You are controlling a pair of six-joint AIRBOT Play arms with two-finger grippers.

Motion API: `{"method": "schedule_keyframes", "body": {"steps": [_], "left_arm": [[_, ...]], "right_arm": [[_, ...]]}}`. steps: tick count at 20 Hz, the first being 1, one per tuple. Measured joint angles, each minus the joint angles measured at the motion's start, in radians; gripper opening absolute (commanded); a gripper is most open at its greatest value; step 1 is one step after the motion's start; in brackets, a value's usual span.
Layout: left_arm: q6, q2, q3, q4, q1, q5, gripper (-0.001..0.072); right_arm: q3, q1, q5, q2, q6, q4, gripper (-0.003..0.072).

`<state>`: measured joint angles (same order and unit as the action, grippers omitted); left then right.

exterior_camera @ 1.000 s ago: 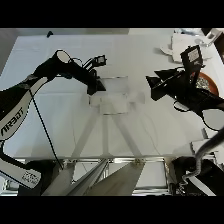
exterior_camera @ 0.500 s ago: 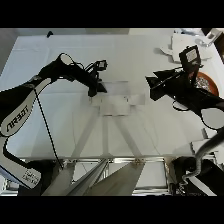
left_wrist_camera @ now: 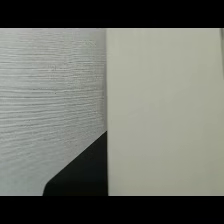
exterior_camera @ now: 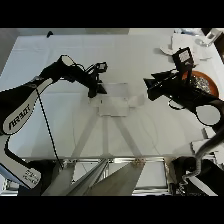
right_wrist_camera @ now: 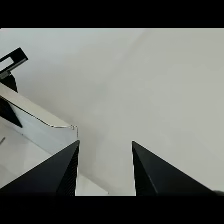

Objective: Fold the box and place the chain.

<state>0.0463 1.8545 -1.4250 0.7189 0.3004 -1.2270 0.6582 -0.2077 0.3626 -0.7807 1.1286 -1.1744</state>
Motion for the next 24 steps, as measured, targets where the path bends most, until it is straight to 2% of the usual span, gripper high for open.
{"method": "schedule_keyframes", "body": {"steps": [15,16,18,21,24], "left_arm": [[-0.009,0.011,0.000,0.063,0.000,-0.005,0.0007],[-0.009,0.011,0.000,0.064,0.000,-0.005,0.0007],[-0.009,0.011,0.000,0.066,0.000,-0.005,0.0008],[-0.009,0.011,0.000,0.068,0.000,-0.005,0.0008],[-0.009,0.011,0.000,0.070,0.000,-0.005,0.0008]], "right_arm": [[0.000,0.000,0.004,-0.002,0.000,0.002,0.0344],[0.000,0.000,0.009,-0.002,0.000,0.001,0.0370],[0.000,0.000,0.025,-0.002,-0.004,0.001,0.0512],[0.003,0.000,0.060,0.000,-0.066,0.001,0.0515],[0.025,0.000,0.153,0.007,-0.185,0.007,0.0516]]}}
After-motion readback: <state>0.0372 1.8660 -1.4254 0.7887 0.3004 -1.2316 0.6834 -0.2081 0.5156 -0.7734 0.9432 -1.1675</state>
